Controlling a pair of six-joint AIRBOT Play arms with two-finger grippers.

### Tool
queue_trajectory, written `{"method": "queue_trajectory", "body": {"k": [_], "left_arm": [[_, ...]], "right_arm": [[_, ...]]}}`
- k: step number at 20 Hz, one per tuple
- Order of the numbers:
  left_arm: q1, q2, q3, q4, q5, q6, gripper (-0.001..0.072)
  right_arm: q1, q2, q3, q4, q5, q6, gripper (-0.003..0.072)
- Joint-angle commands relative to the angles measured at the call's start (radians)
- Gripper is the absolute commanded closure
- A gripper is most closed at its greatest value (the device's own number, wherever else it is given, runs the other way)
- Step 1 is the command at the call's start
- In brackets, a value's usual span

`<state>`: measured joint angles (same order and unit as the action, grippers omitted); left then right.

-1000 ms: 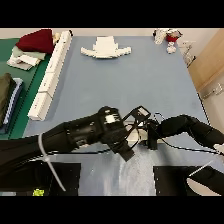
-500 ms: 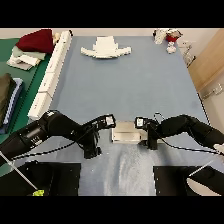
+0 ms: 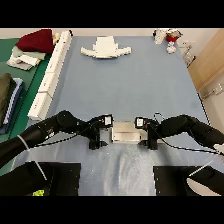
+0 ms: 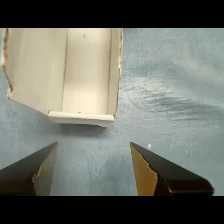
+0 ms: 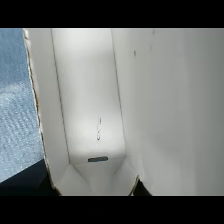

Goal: Fold the box.

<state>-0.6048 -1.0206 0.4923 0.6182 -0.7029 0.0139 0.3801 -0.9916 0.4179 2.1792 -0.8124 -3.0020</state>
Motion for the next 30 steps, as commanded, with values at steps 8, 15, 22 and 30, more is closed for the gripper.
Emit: {"method": "queue_trajectory", "body": {"k": [8, 15, 22, 30], "left_arm": [[0.007, -0.145, -0.004, -0.260, 0.040, 0.294, 0.0011], [-0.009, -0.173, 0.000, -0.286, 0.052, 0.334, 0.0012], [-0.044, -0.203, 0.032, -0.255, 0.099, 0.279, 0.0012], [-0.044, -0.203, 0.032, -0.255, 0.098, 0.280, 0.0014]], "right_arm": [[0.000, 0.000, 0.000, 0.000, 0.000, 0.000, 0.0118], [0.000, 0.000, 0.000, 0.000, 0.000, 0.000, 0.0119], [0.000, 0.000, 0.000, 0.000, 0.000, 0.000, 0.0118], [0.000, 0.000, 0.000, 0.000, 0.000, 0.000, 0.0118]]}}
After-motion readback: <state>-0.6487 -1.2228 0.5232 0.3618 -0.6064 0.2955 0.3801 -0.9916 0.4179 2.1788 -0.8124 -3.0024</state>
